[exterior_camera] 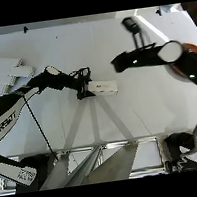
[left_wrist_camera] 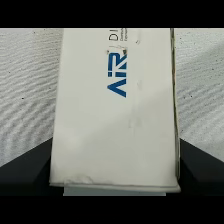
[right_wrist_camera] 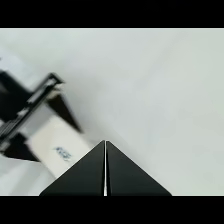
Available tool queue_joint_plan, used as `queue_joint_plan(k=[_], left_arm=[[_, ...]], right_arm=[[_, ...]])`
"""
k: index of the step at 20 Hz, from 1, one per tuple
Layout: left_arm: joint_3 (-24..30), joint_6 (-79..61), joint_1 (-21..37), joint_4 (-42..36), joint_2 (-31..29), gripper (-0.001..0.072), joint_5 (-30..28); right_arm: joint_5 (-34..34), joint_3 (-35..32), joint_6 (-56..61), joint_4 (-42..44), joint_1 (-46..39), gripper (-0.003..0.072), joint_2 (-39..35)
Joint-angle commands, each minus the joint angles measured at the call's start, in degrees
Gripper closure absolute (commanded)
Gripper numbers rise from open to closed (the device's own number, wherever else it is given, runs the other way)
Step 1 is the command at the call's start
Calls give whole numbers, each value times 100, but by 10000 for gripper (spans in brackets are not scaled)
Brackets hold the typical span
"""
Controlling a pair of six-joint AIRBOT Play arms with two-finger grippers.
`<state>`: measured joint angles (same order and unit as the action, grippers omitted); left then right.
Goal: Fold the box and place the chain.
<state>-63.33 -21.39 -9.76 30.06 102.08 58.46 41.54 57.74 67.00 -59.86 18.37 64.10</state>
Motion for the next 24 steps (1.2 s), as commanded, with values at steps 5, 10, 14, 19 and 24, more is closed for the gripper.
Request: queue_joint_plan(k=[5,10,14,19,24], left_arm=[[-2,-2,2,7,-2,363,4],[-2,-2,2,2,-2,364,4],[-2,-2,-11,7,-2,366,11],[-2,9,-24,26,-15,697,11],[-2,586,-13,-160,-450,702,42]], right_arm=[[992,0,1550,-2863,-671,675,-466],[981,0,1506,-2966,-671,675,-468],[986,0,1508,-2968,-671,675,-468],[986,0,1508,-2966,-671,675,-468],[986,0,1508,-2968,-671,675,-468]])
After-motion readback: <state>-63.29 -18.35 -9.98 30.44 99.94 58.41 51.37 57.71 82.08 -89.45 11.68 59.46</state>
